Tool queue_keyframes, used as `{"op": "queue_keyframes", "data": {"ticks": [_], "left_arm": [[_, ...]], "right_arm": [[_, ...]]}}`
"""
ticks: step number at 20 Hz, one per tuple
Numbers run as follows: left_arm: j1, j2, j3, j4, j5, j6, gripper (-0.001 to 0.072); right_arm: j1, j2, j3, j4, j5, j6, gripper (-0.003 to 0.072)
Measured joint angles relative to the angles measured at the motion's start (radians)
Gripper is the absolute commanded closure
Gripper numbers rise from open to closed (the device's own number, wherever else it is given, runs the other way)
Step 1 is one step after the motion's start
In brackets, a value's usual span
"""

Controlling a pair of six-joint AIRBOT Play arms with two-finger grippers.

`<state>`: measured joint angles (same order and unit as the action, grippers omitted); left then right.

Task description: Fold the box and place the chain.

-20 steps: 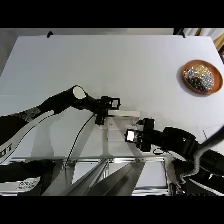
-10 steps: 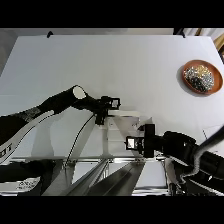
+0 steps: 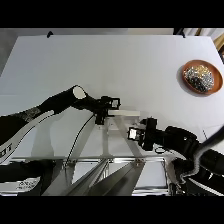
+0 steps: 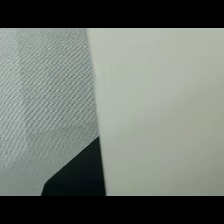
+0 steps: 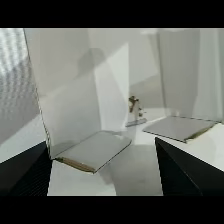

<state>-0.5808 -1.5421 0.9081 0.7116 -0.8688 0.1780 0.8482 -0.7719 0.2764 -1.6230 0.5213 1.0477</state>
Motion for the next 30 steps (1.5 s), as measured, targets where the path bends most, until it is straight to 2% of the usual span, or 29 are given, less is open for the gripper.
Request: {"op": "queue_keyframes", "data": {"ticks": [8,23,30], "left_arm": [[0.0,0.0,0.0,0.0,0.0,0.001,0.0699],[0.0,0.0,0.0,0.0,0.0,0.001,0.0699],[0.0,0.0,0.0,0.0,0.0,0.001,0.0699]], "right_arm": [[-0.066,-0.001,0.047,0.025,-0.016,-0.029,-0.0003],[-0.237,-0.001,0.057,0.419,-0.018,-0.367,-0.0002],[-0.359,-0.001,0.057,0.532,0.027,-0.571,-0.0002]]}}
